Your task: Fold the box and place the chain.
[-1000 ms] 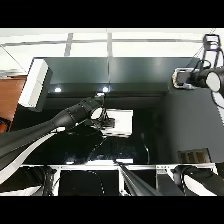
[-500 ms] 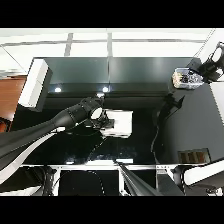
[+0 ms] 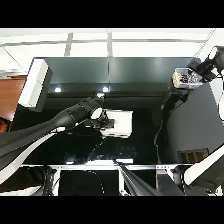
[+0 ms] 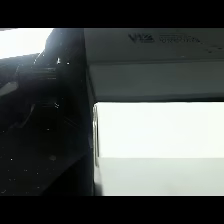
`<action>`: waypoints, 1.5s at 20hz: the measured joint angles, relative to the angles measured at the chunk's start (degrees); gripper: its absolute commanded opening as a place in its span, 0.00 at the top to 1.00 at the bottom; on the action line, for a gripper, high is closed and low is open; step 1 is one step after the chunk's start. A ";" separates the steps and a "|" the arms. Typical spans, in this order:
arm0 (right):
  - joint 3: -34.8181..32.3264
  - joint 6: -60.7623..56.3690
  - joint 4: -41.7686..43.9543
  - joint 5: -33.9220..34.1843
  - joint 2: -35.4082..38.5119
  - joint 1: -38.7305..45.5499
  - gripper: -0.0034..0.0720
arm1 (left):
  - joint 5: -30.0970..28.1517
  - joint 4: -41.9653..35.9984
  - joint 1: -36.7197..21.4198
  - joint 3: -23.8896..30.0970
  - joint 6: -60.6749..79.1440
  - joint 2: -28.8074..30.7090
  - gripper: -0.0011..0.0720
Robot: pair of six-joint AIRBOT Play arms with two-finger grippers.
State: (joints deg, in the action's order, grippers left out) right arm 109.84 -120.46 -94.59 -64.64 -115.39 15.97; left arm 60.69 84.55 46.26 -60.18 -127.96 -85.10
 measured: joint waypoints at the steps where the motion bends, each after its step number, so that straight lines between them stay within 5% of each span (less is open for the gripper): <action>1: 0.24 -0.09 0.15 0.00 -0.50 0.07 0.08 | 0.00 0.00 0.00 0.00 0.00 -0.02 0.94; 3: 0.52 -0.31 0.09 0.39 -1.22 0.15 0.14 | 0.00 0.00 0.00 0.00 0.00 0.00 0.94; 5: 0.70 -0.46 -0.09 0.15 -1.68 0.20 0.34 | 0.00 0.00 0.00 0.00 0.00 -0.02 0.94; 7: 0.76 -0.46 -0.22 0.24 -1.90 0.31 0.84 | 0.00 0.00 0.00 0.00 0.02 0.00 0.94; 8: 0.81 -0.57 0.42 0.35 -1.92 0.37 0.88 | 0.02 0.00 0.00 0.02 0.02 0.00 0.94; 16: 3.23 8.22 3.23 -2.21 2.95 1.01 0.94 | 0.04 0.00 0.00 0.00 0.00 0.00 0.94; 22: 5.92 21.16 6.47 -6.62 16.61 1.33 0.94 | 0.04 -0.02 0.00 0.00 0.00 0.00 0.94; 30: 5.79 29.90 25.33 -11.06 36.11 1.68 0.94 | 0.04 -0.04 0.00 0.00 0.00 0.00 0.94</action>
State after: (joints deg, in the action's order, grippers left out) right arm 115.63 -90.56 -69.25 -75.70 -79.29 17.65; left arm 60.73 84.51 46.26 -60.18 -127.96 -85.10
